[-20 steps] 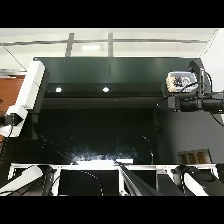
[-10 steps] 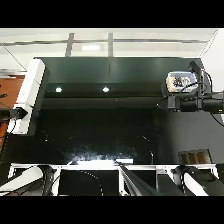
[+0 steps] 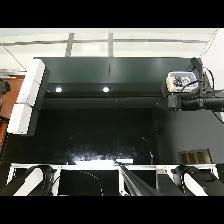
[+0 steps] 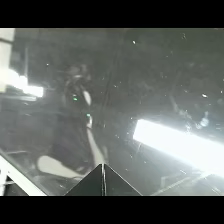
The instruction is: Fold the box and place the chain.
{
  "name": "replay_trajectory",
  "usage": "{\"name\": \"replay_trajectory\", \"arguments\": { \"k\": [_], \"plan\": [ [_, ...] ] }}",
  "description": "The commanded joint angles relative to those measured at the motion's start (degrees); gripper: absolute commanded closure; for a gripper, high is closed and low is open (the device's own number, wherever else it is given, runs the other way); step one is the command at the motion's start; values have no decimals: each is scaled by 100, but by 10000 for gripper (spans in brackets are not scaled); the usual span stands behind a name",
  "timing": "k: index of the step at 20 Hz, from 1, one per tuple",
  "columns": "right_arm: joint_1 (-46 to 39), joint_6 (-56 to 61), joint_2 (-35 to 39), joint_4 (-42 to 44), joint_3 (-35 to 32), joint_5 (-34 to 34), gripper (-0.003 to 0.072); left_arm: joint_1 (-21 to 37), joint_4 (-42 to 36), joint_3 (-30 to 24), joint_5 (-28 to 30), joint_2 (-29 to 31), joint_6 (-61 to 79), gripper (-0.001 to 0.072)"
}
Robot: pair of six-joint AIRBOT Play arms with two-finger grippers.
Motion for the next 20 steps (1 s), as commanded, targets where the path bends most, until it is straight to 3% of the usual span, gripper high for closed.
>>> {"name": "replay_trajectory", "arguments": {
  "k": [1,3,5,7,10,20],
  "plan": [
    [695,1040,555,-1917,96,-516,679,-1281,-264,184,-688,459,-625,682],
    [1443,2291,1113,-3661,-87,-1172,679,-2138,-269,-199,-737,798,-970,683],
    [2033,3283,1495,-4846,-678,-1836,678,-2918,-249,-1032,-85,1392,-1261,682],
    [2330,4063,1532,-5536,-1427,-2291,677,-3401,-238,-2048,640,2002,-1513,682],
    [2326,4356,1532,-5770,-2146,-2562,678,-3499,-179,-3010,1001,2610,-1497,681],
    [2326,4354,1532,-5753,-2164,-2479,679,-3381,-85,-3136,938,2870,-1495,679]
  ]
}}
